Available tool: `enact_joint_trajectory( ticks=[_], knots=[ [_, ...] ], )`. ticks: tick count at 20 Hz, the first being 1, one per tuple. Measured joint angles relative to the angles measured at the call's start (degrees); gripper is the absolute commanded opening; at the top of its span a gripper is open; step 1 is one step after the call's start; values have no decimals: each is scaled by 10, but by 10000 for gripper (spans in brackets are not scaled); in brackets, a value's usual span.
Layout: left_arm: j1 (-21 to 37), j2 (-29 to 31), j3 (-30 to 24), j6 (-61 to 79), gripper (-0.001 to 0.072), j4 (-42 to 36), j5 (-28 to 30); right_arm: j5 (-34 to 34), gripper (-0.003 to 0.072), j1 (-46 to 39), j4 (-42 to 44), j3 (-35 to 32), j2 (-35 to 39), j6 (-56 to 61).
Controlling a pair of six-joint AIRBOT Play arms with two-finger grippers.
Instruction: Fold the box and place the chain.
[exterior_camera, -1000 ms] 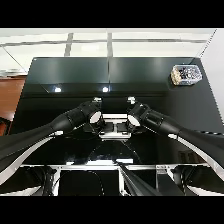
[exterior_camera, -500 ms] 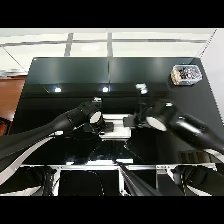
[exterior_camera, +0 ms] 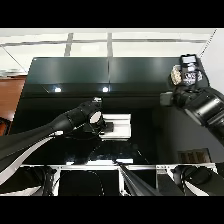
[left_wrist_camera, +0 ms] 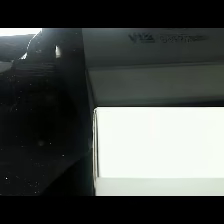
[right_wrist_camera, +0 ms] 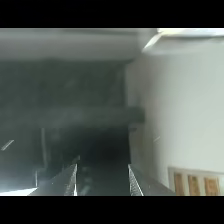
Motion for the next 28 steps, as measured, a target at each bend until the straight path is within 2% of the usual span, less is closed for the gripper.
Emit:
enact_joint_trajectory(
  ticks=[1, 5, 8, 12, 13, 14, 18, 21, 22, 28],
  knots=[
    [0, 0, 0, 0, 26, 0, 0, -33, 720, -28, -6, -17, 1, 4],
    [0, 0, 0, 0, 26, 0, 0, -153, 720, -142, 9, -64, -26, 19],
    [0, 0, 0, 0, 26, 0, 0, -194, 720, -224, 53, -44, -77, 21],
    [0, 0, 0, 0, 26, 0, 0, -187, 720, -312, 146, 68, -179, -12],
    [0, 0, 0, 0, 26, 0, 0, -172, 648, -329, 170, 110, -212, -21],
    [0, 0, 0, 0, 26, 0, 0, -154, 629, -342, 191, 153, -243, -27],
    [0, 0, 0, 0, 26, 0, -1, -69, 629, -382, 272, 335, -379, -41],
    [0, 0, 0, 0, 26, 0, -1, -38, 608, -405, 339, 437, -466, -41],
    [0, 0, 0, 0, 26, 0, -1, -35, 566, -411, 362, 459, -489, -39],
    [0, 0, 0, 0, 26, 0, -1, -58, 560, -433, 453, 513, -573, -15]
  ],
)
